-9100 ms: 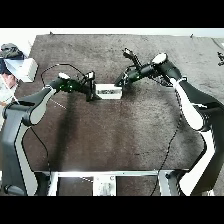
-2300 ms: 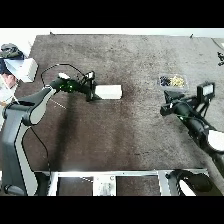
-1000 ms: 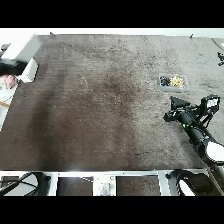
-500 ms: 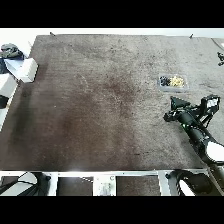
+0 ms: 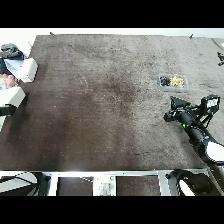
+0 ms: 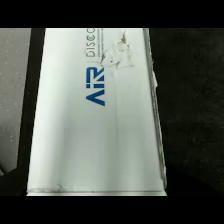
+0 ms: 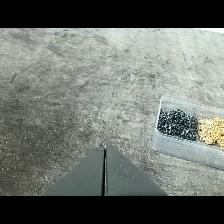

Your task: Fold the box and place the chain.

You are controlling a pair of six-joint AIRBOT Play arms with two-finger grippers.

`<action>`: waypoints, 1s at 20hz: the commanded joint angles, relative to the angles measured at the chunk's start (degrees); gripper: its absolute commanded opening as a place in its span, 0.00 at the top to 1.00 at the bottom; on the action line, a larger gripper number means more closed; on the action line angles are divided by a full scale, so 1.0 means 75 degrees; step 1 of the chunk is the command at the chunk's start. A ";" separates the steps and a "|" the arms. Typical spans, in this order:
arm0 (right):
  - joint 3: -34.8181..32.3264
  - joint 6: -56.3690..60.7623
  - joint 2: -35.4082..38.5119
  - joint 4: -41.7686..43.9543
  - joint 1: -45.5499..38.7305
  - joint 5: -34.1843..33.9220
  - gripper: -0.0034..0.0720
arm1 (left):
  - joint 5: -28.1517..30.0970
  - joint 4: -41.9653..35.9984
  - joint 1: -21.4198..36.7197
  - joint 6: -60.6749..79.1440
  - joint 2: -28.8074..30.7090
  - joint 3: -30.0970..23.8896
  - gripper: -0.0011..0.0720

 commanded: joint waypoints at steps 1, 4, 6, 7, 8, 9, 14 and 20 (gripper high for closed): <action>-0.0003 0.0003 0.0006 0.0003 0.0000 0.0003 0.97 | -0.0102 -0.0061 0.0003 0.0289 -0.0358 0.0003 0.97; -0.0003 0.0000 0.0006 0.0003 0.0000 0.0003 0.97 | 0.0108 -0.0067 0.0003 0.0405 -0.0498 0.0003 0.97; -0.0003 0.0003 0.0006 0.0003 0.0000 0.0003 0.97 | 0.0300 -0.0064 0.0003 0.0495 -0.0498 0.0003 0.97; -0.0003 0.0003 0.0006 0.0003 0.0000 0.0003 0.97 | 0.0280 -0.0064 0.0003 0.0565 -0.0498 0.0003 0.96; -0.0003 0.0000 0.0006 0.0003 0.0000 0.0003 0.97 | 0.0271 -0.0067 0.0003 0.0749 -0.0498 0.0003 0.52; -0.0003 0.0000 0.0006 0.0003 0.0000 0.0003 0.97 | 0.0297 -0.0067 0.0003 0.0746 -0.0498 0.0012 0.10; -0.0003 0.0003 0.0006 0.0003 0.0000 0.0003 0.97 | 0.0178 -0.0187 0.0006 0.0731 -0.0268 0.0041 0.04; -0.0003 0.0000 0.0006 0.0003 0.0000 0.0003 0.97 | -0.0463 -0.0871 0.0006 0.0740 0.1093 0.0041 0.04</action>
